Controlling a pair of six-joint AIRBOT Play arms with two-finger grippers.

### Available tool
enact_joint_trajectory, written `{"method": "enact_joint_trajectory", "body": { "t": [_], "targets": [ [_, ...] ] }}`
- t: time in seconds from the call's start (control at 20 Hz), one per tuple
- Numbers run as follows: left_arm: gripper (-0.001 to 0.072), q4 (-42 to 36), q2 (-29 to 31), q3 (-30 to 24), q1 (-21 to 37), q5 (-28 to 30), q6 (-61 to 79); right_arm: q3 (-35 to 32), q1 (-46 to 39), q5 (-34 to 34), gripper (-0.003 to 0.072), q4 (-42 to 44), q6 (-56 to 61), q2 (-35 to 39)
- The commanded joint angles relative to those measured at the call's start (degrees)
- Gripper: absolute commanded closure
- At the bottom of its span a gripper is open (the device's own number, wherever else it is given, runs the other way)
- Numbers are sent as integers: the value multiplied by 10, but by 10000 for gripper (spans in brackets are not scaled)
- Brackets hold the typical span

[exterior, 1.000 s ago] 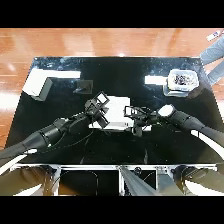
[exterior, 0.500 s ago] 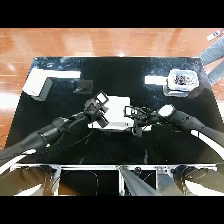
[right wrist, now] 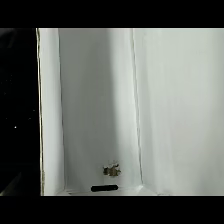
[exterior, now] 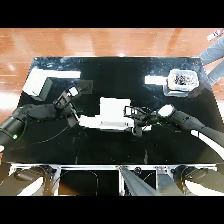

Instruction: Fold the box and place the chain.

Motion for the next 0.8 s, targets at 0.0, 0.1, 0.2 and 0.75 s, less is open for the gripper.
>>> {"method": "enact_joint_trajectory", "body": {
  "t": [0.0,0.1,0.2,0.75],
  "targets": [
    [689,-89,-24,0,75,139,163,0,0,0,79,-1,0,0],
    [689,-84,-33,0,39,93,163,0,3,-1,79,-2,0,0],
    [687,-78,-42,0,-9,54,163,0,3,-3,79,-2,0,0],
    [75,-41,-82,0,-79,-10,163,-1,3,-4,79,-2,1,0]
  ]
}}
